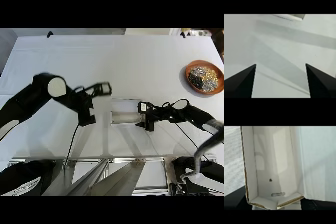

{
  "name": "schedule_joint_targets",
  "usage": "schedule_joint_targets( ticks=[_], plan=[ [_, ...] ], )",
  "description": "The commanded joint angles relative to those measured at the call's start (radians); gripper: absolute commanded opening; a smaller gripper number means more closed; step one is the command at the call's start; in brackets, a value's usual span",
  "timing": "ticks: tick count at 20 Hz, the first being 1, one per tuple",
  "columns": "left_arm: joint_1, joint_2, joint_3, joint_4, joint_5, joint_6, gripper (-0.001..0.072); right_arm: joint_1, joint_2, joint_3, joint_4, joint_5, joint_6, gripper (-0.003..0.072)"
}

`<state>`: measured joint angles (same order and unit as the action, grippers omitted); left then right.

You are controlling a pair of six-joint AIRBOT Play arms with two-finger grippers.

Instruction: Fold the box and place the chain.

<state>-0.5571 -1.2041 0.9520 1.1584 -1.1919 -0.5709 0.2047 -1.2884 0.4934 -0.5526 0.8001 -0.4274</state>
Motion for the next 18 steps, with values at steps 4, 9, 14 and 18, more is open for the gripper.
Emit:
schedule_joint_targets(
  ticks=[4,9,14,18],
  plan=[
    [0.072,-0.158,-0.183,-0.451,0.283,0.764,0.0699,0.000,0.000,0.000,0.000,0.000,0.000,0.0378],
    [0.071,-0.279,-0.183,-0.560,0.325,0.840,0.0700,0.000,0.000,0.000,0.000,0.000,0.000,0.0378],
    [0.069,-0.288,-0.183,-0.678,0.329,0.871,0.0700,0.000,0.000,0.000,0.000,0.000,0.000,0.0378],
    [0.058,-0.300,-0.183,-0.686,0.328,0.885,0.0700,0.000,0.000,0.000,0.000,0.000,0.000,0.0378]
  ],
)
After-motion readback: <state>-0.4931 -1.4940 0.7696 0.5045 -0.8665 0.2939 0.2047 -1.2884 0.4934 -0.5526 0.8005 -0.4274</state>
